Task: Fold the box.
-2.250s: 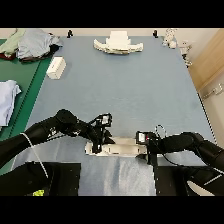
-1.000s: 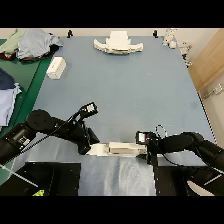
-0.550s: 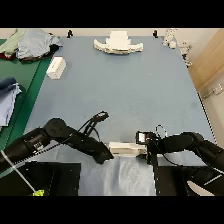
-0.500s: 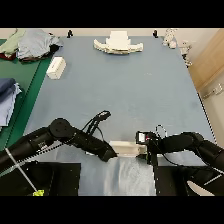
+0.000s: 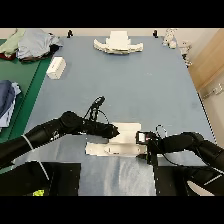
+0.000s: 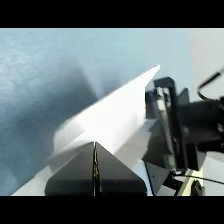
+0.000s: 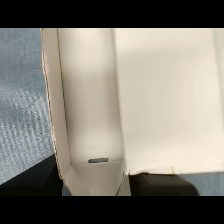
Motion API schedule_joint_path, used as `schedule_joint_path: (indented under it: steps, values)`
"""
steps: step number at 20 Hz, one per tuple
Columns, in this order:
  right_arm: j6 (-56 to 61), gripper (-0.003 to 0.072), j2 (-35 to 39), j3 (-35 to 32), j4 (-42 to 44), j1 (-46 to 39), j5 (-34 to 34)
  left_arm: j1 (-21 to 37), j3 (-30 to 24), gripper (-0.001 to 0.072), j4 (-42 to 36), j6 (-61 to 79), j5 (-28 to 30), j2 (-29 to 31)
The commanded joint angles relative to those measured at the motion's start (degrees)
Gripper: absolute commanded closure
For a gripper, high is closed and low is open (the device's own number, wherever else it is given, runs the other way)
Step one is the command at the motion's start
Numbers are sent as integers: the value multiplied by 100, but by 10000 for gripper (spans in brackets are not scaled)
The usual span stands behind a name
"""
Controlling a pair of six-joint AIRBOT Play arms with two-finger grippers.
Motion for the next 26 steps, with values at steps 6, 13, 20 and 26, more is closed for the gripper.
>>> schedule_joint_path:
  steps: [6, 13, 20, 26]
  values:
    - [0, 219, 0, 2, -22, 2, 4, 118, 66, 699, 63, -223, -120, -911]
    - [0, 219, 0, 2, -33, 2, 2, 367, 809, 700, 1021, 59, -1167, 52]
    - [0, 219, 0, 2, -37, 2, 2, -7, 706, 700, 3067, -334, -2194, 1851]
    - [0, 219, 0, 2, -37, 2, 2, -1174, 131, 700, 4424, -232, -2087, 2229]
